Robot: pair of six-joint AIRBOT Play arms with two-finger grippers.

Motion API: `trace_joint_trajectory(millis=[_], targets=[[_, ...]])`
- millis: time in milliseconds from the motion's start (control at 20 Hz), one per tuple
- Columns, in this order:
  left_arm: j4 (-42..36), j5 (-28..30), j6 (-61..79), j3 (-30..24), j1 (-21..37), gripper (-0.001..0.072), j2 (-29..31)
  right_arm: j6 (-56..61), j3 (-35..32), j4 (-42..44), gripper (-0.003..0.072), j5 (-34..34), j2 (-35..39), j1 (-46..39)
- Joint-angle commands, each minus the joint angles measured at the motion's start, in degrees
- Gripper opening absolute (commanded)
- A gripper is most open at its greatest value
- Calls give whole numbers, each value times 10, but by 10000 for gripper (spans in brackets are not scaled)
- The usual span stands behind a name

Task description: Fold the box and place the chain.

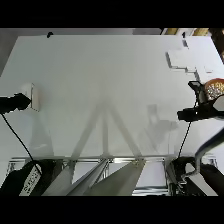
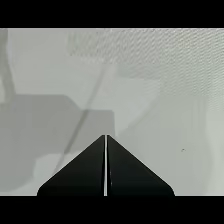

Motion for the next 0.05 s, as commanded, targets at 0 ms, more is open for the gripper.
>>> trace_joint_trajectory(millis=[0], targets=[[1, 6, 1, 0, 0, 457, 0, 0, 0, 0, 15, 0, 0, 0]])
